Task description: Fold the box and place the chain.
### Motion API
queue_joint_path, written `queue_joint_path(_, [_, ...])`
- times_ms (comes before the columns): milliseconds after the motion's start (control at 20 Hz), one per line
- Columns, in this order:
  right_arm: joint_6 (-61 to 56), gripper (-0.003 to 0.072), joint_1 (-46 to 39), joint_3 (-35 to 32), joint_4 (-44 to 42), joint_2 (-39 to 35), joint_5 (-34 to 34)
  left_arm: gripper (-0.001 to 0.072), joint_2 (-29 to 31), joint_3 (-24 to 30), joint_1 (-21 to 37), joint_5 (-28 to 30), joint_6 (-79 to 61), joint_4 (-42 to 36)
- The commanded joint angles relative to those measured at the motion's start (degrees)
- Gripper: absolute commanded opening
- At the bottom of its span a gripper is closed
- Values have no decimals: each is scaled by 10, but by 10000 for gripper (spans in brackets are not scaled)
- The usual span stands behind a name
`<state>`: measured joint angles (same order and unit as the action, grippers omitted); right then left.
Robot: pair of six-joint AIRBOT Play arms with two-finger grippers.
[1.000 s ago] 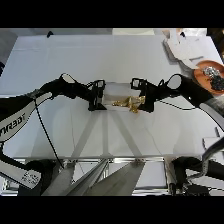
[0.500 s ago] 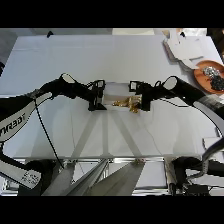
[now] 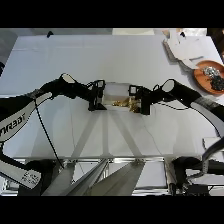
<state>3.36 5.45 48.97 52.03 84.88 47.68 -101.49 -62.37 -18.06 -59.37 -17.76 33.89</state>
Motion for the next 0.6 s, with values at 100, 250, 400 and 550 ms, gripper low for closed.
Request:
queue_joint_path(100, [-1, 346, 0, -27, 7, 1, 5, 412, 0, 0, 0, 0, 0, 0])
queue_joint_path(250, [-4, 12, 0, -27, 7, 1, -4, 412, 0, 0, 0, 0, 0, 0])
queue_joint_path(400, [-34, 12, 0, -27, 9, -4, -26, 412, 0, 0, 0, 0, 0, 0])
queue_joint_path(550, [-97, 11, -1, -27, 16, -40, -60, 412, 0, 0, 0, 0, 0, 0])
